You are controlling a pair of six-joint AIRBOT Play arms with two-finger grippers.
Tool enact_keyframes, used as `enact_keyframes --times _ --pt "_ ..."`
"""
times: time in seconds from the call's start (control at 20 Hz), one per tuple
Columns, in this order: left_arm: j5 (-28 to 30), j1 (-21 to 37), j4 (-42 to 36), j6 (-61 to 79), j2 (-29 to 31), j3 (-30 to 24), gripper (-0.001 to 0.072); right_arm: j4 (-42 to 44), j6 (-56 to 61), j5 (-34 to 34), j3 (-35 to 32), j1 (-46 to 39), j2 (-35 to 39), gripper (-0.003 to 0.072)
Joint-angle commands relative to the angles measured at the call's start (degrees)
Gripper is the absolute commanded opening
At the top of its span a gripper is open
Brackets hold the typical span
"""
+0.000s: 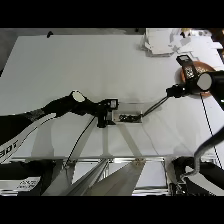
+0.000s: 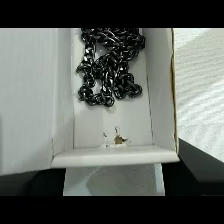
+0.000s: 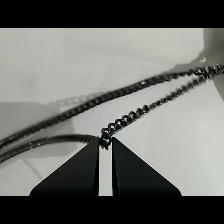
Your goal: Fold the box and place the chain.
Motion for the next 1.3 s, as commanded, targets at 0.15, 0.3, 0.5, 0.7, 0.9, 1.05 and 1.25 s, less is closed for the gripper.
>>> enact_keyframes --times 0.15,0.3,0.5,0.7,0.9,1.05,1.25 --pt "0.0 0.0 0.0 0.0 0.0 0.0 0.0253 2.7 -0.9 9.0 -0.2 8.9 15.0 0.0016" --pt "0.0 0.0 0.0 0.0 0.0 0.0 0.0253 5.4 -0.6 10.8 -0.7 13.9 20.1 0.0016" --pt "0.0 0.0 0.0 0.0 0.0 0.0 0.0253 10.3 -0.2 11.0 -0.7 18.7 25.4 0.0016" --pt "0.0 0.0 0.0 0.0 0.0 0.0 0.0253 16.2 -0.3 10.7 -0.7 20.9 28.4 0.0017" --pt "0.0 0.0 0.0 0.0 0.0 0.0 0.0253 21.0 -0.3 6.5 -0.8 23.5 29.0 0.0016" --pt "0.0 0.0 0.0 0.0 0.0 0.0 0.0253 23.4 -0.3 -0.4 -2.3 27.2 28.9 0.0016" --pt "0.0 0.0 0.0 0.0 0.0 0.0 0.0253 23.4 -0.3 -6.9 -6.5 31.1 27.8 0.0016"
